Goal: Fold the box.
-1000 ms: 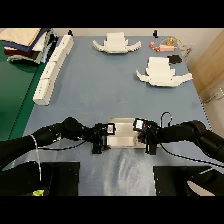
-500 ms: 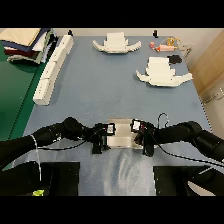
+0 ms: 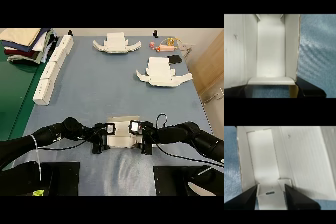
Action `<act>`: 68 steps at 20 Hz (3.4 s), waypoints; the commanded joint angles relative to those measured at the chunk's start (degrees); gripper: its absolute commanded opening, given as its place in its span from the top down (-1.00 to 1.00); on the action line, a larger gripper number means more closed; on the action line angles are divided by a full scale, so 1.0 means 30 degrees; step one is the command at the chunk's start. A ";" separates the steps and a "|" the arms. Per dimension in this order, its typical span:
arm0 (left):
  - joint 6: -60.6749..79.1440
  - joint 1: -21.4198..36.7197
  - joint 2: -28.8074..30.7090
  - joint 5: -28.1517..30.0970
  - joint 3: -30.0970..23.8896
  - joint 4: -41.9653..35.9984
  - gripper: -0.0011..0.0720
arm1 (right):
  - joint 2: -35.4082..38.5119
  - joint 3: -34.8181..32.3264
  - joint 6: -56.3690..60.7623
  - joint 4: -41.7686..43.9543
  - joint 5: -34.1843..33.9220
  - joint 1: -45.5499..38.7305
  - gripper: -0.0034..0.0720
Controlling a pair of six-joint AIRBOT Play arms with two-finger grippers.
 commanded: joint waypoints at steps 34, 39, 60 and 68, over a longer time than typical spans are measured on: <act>0.0015 0.0000 -0.0007 -0.0036 0.0007 0.0007 -0.46 | -0.1049 0.1479 2.2338 -0.1559 -0.7453 -0.5348 0.90; 0.0015 0.0000 -0.0007 -0.0036 0.0007 0.0015 -0.46 | -0.1042 0.2157 2.1981 -0.1056 -0.7781 -0.5348 0.90; 0.0015 0.0000 -0.0007 -0.0036 0.0007 0.0015 -0.46 | -0.2127 0.3701 2.2870 -0.0291 -0.6798 -0.2994 -0.48; 0.0015 0.0000 -0.0007 -0.0036 0.0007 0.0015 -0.46 | -0.3009 0.5763 3.1372 -0.6280 -0.6921 0.1996 -0.44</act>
